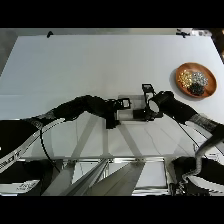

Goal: Fold the box and place the chain.

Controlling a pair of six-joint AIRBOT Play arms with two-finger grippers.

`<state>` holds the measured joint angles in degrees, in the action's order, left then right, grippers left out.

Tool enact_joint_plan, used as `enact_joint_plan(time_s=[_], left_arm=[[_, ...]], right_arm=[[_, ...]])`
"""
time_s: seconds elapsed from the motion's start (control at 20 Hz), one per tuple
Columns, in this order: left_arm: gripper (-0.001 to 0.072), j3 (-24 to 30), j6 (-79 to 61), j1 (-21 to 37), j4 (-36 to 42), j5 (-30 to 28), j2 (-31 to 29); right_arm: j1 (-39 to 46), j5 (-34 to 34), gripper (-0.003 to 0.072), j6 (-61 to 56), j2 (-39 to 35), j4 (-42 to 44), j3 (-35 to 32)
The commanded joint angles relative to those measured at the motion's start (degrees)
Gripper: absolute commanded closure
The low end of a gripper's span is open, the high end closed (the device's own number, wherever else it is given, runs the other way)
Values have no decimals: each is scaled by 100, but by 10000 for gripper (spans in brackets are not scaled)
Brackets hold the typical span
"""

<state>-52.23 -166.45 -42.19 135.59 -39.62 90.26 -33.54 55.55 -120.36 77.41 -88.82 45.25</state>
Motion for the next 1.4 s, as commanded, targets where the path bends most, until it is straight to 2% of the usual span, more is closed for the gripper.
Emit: enact_joint_plan(time_s=[0.0,0.05,0.1,0.3,0.55,0.75,0.9,1.0,1.1,1.2,1.35], left_arm=[[394,2,-2,-4,-2,0,0],[394,2,-2,-4,-2,2,0],[394,2,-2,-4,-2,0,0],[394,2,-2,-4,-4,0,0],[394,2,-2,-4,-2,0,-2],[394,2,-2,-4,-4,-20,-2],[394,2,-2,-4,-4,-44,-2],[394,2,-2,-4,-4,-44,-2],[394,2,-2,-4,-4,-44,-2],[394,2,-2,-4,-7,-44,-2],[394,2,-2,-4,-7,-44,-4]], right_arm=[[-7,72,198,227,-39,72,0],[-7,144,86,236,-63,50,0],[-7,201,49,236,-103,20,0],[-7,181,38,380,-529,11,0],[0,293,34,741,-1541,-83,0],[271,990,35,863,-2315,-885,11],[1220,1123,57,1248,-2680,-1486,164],[2205,682,69,1696,-2680,-1539,415],[3226,-118,158,2155,-2535,-1539,608],[4070,-745,156,2415,-2166,-1506,785],[4846,-922,154,2638,-1123,-1497,1056]])
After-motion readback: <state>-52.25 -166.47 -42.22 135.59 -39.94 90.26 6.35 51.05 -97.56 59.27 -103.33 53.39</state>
